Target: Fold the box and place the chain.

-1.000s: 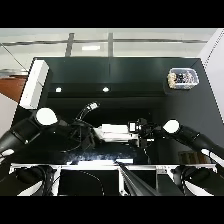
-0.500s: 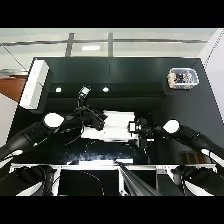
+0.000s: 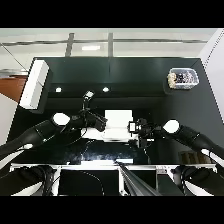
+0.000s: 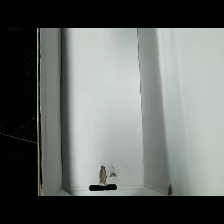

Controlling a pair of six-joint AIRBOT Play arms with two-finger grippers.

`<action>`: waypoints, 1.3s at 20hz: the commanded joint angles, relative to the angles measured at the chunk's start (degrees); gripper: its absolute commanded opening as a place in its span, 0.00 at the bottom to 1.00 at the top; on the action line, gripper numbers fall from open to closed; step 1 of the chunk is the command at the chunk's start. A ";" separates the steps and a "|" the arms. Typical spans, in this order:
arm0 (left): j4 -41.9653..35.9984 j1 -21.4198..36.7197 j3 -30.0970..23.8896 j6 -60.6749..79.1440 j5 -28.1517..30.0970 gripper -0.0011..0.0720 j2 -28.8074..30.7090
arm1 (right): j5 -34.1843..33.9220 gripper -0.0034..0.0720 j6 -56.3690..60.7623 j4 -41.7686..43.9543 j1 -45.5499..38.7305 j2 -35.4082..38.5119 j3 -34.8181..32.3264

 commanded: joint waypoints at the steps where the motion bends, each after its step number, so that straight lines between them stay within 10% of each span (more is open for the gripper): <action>1: 2.32 0.50 0.11 0.22 -3.26 0.05 -1.01 | -0.09 0.58 -0.02 0.00 0.04 -0.02 0.07; 6: 11.52 6.14 5.01 -0.09 -10.34 0.07 3.96 | -0.09 0.58 0.00 0.00 0.04 -0.02 0.07; 7: 13.22 8.20 5.66 -0.09 -13.14 0.26 5.77 | -0.07 0.58 0.00 0.00 0.04 -0.02 0.04; 9: 16.72 12.33 5.79 -1.44 -19.61 0.99 8.79 | -0.07 0.58 0.00 0.00 0.02 -0.02 0.07; 16: 30.05 17.59 3.23 11.26 -39.80 0.97 9.73 | -0.09 0.58 -0.02 0.00 0.04 -0.02 0.07; 26: 29.57 2.95 -0.02 30.80 -18.93 0.94 4.24 | -0.04 0.58 0.00 0.02 0.04 -0.02 0.04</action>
